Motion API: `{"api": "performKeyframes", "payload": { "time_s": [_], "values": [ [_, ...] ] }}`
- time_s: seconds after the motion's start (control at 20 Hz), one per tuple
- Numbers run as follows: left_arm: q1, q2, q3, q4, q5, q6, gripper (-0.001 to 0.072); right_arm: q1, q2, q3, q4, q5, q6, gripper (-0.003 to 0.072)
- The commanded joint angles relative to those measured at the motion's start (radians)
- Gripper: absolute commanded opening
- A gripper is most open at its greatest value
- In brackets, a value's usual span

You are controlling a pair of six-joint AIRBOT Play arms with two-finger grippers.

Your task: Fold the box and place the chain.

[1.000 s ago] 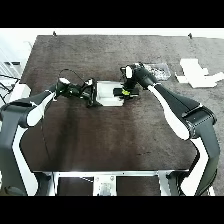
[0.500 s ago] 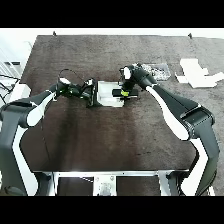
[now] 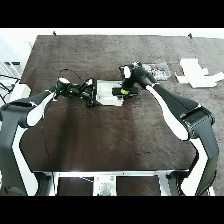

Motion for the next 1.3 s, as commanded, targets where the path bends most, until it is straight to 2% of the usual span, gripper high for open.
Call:
{"api": "performKeyframes", "payload": {
  "time_s": [0.0,0.25,0.5,0.6,0.8,1.0,1.25],
  "values": [
    [0.000,0.000,0.000,0.001,-0.005,0.000,0.0300,0.000,0.002,0.024,0.005,0.005,0.002,0.0444],
    [0.000,0.000,0.000,0.001,-0.004,0.000,0.0300,0.002,0.039,0.026,0.040,0.034,-0.044,0.0445],
    [0.000,0.000,0.000,0.001,-0.004,0.000,0.0300,0.004,0.169,0.026,0.033,0.057,-0.148,0.0445],
    [0.000,0.000,0.000,0.001,-0.004,0.000,0.0300,-0.005,0.230,0.026,0.010,0.057,-0.188,0.0444],
    [-0.001,0.000,0.000,0.001,-0.004,0.000,0.0300,-0.080,0.298,0.026,-0.133,0.042,-0.203,0.0441],
    [0.000,0.000,0.000,0.001,-0.005,0.000,0.0300,-0.242,0.264,0.009,-0.099,-0.122,-0.233,0.0439],
    [-0.001,0.000,0.000,0.001,-0.006,0.000,0.0300,-0.396,0.143,0.010,0.104,-0.282,-0.389,0.0413]
  ]
}}
